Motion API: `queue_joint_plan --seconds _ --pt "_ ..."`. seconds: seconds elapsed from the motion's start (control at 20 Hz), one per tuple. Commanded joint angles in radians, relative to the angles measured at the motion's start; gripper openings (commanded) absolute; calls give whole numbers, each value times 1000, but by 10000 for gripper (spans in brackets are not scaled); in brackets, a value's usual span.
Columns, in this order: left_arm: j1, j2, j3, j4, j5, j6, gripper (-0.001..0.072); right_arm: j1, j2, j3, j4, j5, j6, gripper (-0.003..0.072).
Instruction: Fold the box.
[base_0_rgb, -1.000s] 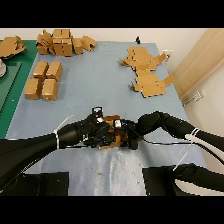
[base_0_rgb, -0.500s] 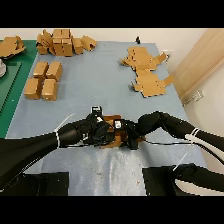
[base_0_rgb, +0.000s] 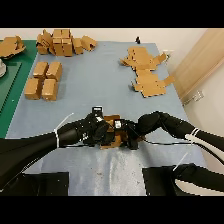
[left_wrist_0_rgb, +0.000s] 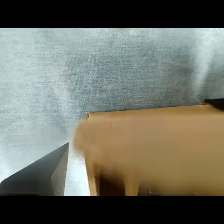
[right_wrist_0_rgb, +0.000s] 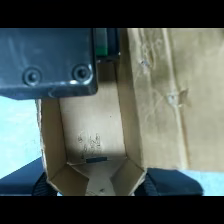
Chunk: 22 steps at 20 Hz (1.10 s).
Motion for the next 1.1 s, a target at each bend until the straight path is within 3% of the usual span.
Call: queue_joint_plan --seconds 0.0,0.4,0.45,0.5,0.55,0.7,0.8,0.9,1.05 --pt "14 24 0 11 -5 1 485 1 0 0 0 0 0 570" --pt "42 216 0 65 -118 -4 483 1 0 0 0 0 0 570" --pt "42 232 0 80 -143 -5 423 1 0 0 0 1 0 570" --pt "42 245 0 102 -182 -10 251 1 0 0 0 1 0 570" --pt "42 255 0 135 -237 -10 11 1 0 0 0 1 0 570" --pt "50 264 -1 244 -363 92 11 1 0 0 0 0 0 570" --pt "108 264 -23 233 -340 246 11 1 0 0 0 1 0 570" --pt "246 264 -80 135 -241 488 11 1 0 0 0 1 0 570" --pt "539 256 -172 -243 2 1155 10 1 0 0 0 1 0 570"
